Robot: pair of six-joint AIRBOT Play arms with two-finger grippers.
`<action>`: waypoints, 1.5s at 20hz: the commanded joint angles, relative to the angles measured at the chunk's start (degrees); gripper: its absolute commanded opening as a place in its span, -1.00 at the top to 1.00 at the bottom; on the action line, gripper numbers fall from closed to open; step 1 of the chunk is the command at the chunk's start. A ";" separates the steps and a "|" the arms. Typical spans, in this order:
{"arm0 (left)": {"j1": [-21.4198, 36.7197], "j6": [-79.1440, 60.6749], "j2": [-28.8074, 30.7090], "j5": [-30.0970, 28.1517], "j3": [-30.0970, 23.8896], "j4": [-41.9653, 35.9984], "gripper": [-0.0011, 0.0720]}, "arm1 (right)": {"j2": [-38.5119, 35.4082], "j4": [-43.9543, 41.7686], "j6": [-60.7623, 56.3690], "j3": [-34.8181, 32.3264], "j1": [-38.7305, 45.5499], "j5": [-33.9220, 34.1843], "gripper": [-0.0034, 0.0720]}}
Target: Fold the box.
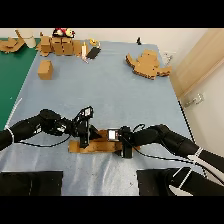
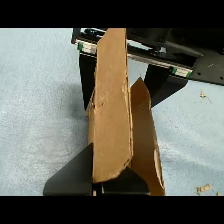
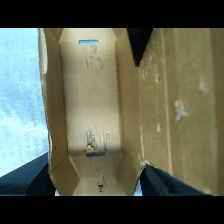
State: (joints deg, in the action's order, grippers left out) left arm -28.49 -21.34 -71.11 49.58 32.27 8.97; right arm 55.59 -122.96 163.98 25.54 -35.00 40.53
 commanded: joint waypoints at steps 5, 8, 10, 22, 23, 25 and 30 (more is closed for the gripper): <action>-0.04 -0.02 0.04 0.04 0.04 0.02 0.93 | 0.31 1.20 -0.02 0.04 0.00 0.07 -1.00; -0.04 -0.02 0.04 0.04 0.04 0.02 0.93 | 1.03 0.96 -0.02 0.04 -0.48 0.00 -1.00; -0.04 -0.02 0.04 0.04 0.04 0.02 0.93 | 1.51 0.50 -0.02 0.04 -0.48 0.02 -1.00; -0.04 -0.02 0.04 0.04 0.04 0.04 0.93 | 1.60 0.15 -0.02 0.04 -0.46 -0.17 -0.64; -0.04 -0.02 0.04 0.07 0.04 0.02 0.93 | 1.60 0.17 -0.02 0.04 -0.46 -0.24 -0.64; -0.04 -0.02 0.04 0.07 0.04 0.04 0.93 | 1.60 0.17 -0.02 0.04 -0.46 -0.22 -0.63; -0.04 -0.02 0.04 0.04 0.04 0.02 0.93 | 1.60 0.17 -0.02 0.04 -0.46 -0.17 -0.64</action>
